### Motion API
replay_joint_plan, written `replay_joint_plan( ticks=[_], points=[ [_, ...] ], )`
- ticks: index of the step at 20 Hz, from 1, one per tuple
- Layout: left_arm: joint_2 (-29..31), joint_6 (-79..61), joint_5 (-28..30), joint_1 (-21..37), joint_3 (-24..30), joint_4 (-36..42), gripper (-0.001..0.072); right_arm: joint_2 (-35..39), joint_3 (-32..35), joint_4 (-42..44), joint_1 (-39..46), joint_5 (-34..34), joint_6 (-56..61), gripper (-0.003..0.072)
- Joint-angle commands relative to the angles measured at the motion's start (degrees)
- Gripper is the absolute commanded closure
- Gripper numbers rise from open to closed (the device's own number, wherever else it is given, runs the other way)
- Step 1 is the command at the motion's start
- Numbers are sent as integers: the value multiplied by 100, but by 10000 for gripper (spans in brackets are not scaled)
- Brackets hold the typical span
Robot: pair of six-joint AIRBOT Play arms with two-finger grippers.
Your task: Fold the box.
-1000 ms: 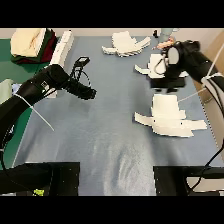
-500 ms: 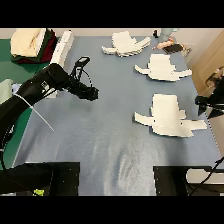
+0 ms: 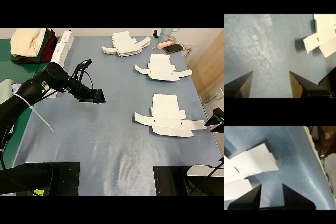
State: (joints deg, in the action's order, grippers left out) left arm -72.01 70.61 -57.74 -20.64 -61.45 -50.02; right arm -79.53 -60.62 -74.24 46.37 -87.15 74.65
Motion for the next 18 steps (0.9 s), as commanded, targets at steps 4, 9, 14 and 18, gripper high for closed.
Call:
replay_joint_plan(
  ticks=[4,9,14,18],
  points=[
    [0,103,-380,2,-4,293,34,-400,127,1292,660,387,-1241,280],
    [0,149,-376,2,-4,293,34,-444,11,1038,688,728,-1235,280],
    [-2,146,-385,2,-4,293,34,-680,11,1021,682,723,-1377,280],
    [0,142,-426,2,-4,304,34,-955,11,1873,675,245,-1878,393]
  ],
)
